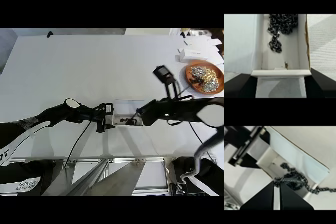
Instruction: Fold the box and place the chain.
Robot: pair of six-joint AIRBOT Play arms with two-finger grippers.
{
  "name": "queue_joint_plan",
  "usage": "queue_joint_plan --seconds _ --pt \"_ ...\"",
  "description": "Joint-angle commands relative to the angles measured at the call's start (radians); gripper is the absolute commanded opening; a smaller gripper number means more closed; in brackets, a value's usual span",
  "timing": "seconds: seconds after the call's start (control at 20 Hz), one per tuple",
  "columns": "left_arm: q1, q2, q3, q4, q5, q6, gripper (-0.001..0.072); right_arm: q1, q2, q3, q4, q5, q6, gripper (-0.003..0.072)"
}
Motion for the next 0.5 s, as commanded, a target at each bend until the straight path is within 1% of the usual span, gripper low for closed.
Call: queue_joint_plan --seconds 0.0,0.15,0.2,0.3,0.35,0.45 --pt "0.000 0.001 0.000 0.000 0.000 0.000 0.0254 0.002 -0.078 -0.091 -0.002 -0.084 -0.051 0.0023" --pt "0.000 0.000 0.000 0.000 0.000 0.000 0.0254 0.002 -0.105 -0.102 -0.002 -0.091 -0.059 0.0026" --pt "0.000 0.001 0.000 0.000 0.000 0.000 0.0254 0.002 -0.105 -0.102 -0.002 -0.092 -0.059 0.0074" --pt "0.000 0.001 0.000 0.000 0.000 0.000 0.0254 0.002 -0.100 -0.102 -0.002 -0.080 -0.059 0.0355" --pt "0.000 0.001 0.000 0.000 0.000 0.000 0.0254 0.002 -0.090 -0.101 -0.002 -0.078 -0.060 0.0420" --pt "0.000 0.001 0.000 0.000 0.000 0.000 0.0254 0.001 -0.054 -0.079 -0.029 -0.068 -0.059 0.0406"
